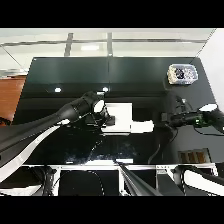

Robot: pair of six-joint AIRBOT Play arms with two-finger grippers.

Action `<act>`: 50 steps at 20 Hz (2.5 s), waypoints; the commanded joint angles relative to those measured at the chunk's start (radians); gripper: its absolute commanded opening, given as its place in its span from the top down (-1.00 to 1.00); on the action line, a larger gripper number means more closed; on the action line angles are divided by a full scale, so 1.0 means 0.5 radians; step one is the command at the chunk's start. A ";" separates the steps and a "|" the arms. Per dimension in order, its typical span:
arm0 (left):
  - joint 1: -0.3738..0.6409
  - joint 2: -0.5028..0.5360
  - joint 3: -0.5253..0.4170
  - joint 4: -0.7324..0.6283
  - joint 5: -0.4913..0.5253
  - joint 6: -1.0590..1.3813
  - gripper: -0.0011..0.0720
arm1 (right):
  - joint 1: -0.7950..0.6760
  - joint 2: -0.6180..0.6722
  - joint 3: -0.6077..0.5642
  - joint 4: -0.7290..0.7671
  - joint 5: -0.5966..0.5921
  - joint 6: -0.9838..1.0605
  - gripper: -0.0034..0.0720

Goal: Fold the box and place the chain.

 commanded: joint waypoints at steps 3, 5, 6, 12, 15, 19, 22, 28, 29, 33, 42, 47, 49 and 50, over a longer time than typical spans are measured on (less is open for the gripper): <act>0.000 0.000 0.002 -0.001 -0.001 0.000 0.89 | 0.411 -0.130 0.021 0.227 -0.031 -0.207 0.87; 0.000 0.000 0.002 -0.001 -0.001 0.000 0.89 | 0.487 -0.130 0.142 0.233 0.078 -0.211 0.87; 0.000 0.000 0.002 -0.001 -0.001 0.000 0.89 | 0.506 -0.130 0.192 0.249 0.140 -0.211 0.84; 0.000 0.000 0.002 -0.001 0.004 0.000 0.89 | 0.522 -0.130 0.301 0.433 0.330 -0.217 -0.74; 0.000 0.000 0.002 0.000 0.004 0.000 0.89 | 0.580 -0.129 0.327 0.459 0.340 -0.215 -0.48; 0.000 0.000 0.002 0.000 0.004 0.000 0.89 | 0.714 -0.128 0.436 0.295 0.214 0.004 -0.21; 0.000 0.000 0.002 0.000 0.004 0.000 0.89 | 0.820 -0.128 0.551 0.021 0.148 0.262 -0.21; 0.000 0.000 0.002 0.001 0.004 0.000 0.89 | 1.129 -0.128 0.722 -0.378 -0.054 0.738 -0.21; 0.000 0.000 0.002 0.001 0.005 0.000 0.89 | 1.180 -0.128 0.748 -0.435 -0.088 0.806 -0.10; 0.000 0.000 0.002 0.000 0.005 0.000 0.89 | 1.341 -0.128 0.808 -0.712 -0.138 1.128 -0.08; 0.000 0.000 0.002 0.000 0.003 0.000 0.89 | 1.731 -0.130 0.877 -1.526 -0.255 2.010 -0.08; 0.000 0.000 0.002 0.000 0.004 0.000 0.89 | 1.829 -0.179 0.915 -1.729 -0.200 2.415 -0.08; 0.000 0.000 0.002 0.000 0.004 0.000 0.89 | 1.829 -0.224 0.915 -1.729 -0.160 2.474 -0.08; 0.000 0.000 0.002 0.000 0.004 0.000 0.89 | 1.829 -0.235 0.915 -1.711 -0.163 2.488 -0.08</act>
